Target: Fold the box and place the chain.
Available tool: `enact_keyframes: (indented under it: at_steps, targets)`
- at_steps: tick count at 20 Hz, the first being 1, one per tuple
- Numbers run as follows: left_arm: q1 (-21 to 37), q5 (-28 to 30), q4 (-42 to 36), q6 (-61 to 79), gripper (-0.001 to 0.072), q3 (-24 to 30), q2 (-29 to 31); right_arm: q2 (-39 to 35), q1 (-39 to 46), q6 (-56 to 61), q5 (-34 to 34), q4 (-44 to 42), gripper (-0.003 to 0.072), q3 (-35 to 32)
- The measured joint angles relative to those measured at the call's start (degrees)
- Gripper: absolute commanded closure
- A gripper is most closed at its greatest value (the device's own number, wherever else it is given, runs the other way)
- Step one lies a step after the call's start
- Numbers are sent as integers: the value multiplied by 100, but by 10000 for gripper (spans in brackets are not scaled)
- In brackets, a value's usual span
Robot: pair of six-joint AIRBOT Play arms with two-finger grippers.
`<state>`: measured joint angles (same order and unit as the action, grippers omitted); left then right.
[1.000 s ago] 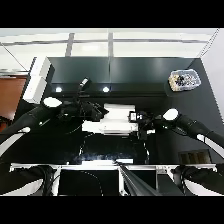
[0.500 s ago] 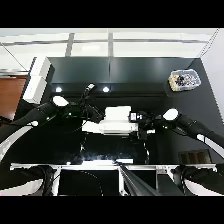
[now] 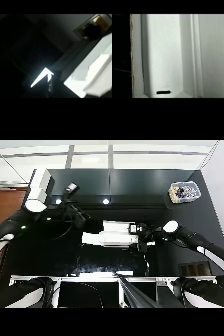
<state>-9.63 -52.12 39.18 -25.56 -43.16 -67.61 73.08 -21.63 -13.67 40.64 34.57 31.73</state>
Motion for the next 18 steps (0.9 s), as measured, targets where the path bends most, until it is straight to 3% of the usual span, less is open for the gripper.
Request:
enact_keyframes:
  at_steps: [2, 4, 9, 18]
  targets:
    - [195, -579, 90, 844, -5, 240, 221, 0, 0, 0, 0, 2, 204, 0]
    - [179, -691, 157, 1585, -1, 479, 302, 0, 0, 0, 0, 2, 204, 0]
    - [-507, -262, 240, 3075, 2, 739, 61, 0, 0, 0, 0, 2, 204, 0]
    - [-1187, 334, -192, 4004, 30, 713, -568, 0, 0, 0, 0, 2, 204, 0]
